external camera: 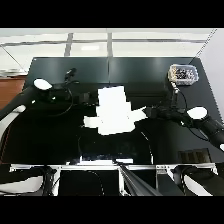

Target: Fold the box and place the chain.

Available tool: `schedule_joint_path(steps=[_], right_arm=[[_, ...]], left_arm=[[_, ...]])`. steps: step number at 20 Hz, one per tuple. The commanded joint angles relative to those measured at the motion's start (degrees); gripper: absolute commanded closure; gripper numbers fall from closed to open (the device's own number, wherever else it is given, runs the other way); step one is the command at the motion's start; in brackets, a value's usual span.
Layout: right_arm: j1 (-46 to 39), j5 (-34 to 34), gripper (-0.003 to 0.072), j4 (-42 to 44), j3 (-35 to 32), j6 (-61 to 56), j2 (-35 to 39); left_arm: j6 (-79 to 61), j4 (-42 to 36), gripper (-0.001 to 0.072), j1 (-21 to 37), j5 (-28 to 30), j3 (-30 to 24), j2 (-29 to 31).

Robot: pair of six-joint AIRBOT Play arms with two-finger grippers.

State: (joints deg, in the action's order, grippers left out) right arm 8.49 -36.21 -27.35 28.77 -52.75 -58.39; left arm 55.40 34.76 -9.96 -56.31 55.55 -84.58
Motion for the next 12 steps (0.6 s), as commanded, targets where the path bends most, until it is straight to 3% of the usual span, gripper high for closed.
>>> schedule_joint_path(steps=[1,6,10,12], right_arm=[[2.8,2.1,0.067,0.5,-0.4,-0.7,0.0],[2.7,2.2,0.067,0.5,-0.4,-0.6,0.0],[2.7,2.2,0.067,0.5,-0.4,-0.6,0.0],[2.7,2.1,0.067,0.5,-0.4,-0.6,0.0]], left_arm=[[-4.0,-3.8,0.0004,-1.4,-5.8,7.5,-8.5],[-0.8,-3.9,0.0008,-1.8,-20.3,14.3,-16.7],[-1.1,-3.1,0.0024,-3.0,-26.1,16.8,-20.9],[-3.3,-1.5,0.0106,-3.4,-26.7,17.9,-21.5]])
